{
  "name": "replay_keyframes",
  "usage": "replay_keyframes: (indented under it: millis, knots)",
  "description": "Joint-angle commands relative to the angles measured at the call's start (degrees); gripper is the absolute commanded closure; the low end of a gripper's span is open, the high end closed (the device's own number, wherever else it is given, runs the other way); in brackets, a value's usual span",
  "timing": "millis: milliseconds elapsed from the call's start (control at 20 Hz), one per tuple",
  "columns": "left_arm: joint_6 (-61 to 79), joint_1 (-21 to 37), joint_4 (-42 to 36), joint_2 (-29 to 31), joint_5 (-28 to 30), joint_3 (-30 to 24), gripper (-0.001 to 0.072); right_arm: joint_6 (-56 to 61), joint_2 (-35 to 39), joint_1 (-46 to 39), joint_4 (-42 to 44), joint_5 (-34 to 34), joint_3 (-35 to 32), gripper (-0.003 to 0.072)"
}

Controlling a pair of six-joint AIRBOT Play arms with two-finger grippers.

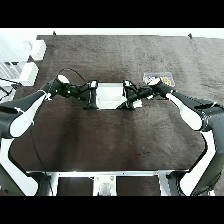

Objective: Fold the box and place the chain.

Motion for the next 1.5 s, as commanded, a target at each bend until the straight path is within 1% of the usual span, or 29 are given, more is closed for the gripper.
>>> replay_keyframes:
  millis: [0,50,750,1050,1450]
  knots:
    - [2.4,0.0,-3.5,-0.2,0.7,0.1,-0.0011,-0.1,0.0,0.1,-0.2,0.4,0.0,0.0231]
    - [2.7,0.0,-5.1,-0.2,0.8,0.1,-0.0011,0.0,0.0,0.1,-0.2,0.4,0.0,0.0231]
    - [6.1,0.2,-11.0,-3.5,-1.7,0.0,-0.0011,0.0,0.0,0.1,-0.2,0.4,0.0,0.0231]
    - [6.2,2.0,-10.6,-3.5,-2.0,0.2,-0.0011,0.0,0.0,0.1,-0.2,0.4,0.0,0.0232]
    - [6.7,2.1,-10.5,-3.7,-2.7,0.3,-0.0011,0.0,0.0,0.1,-0.2,0.4,0.0,0.0231]
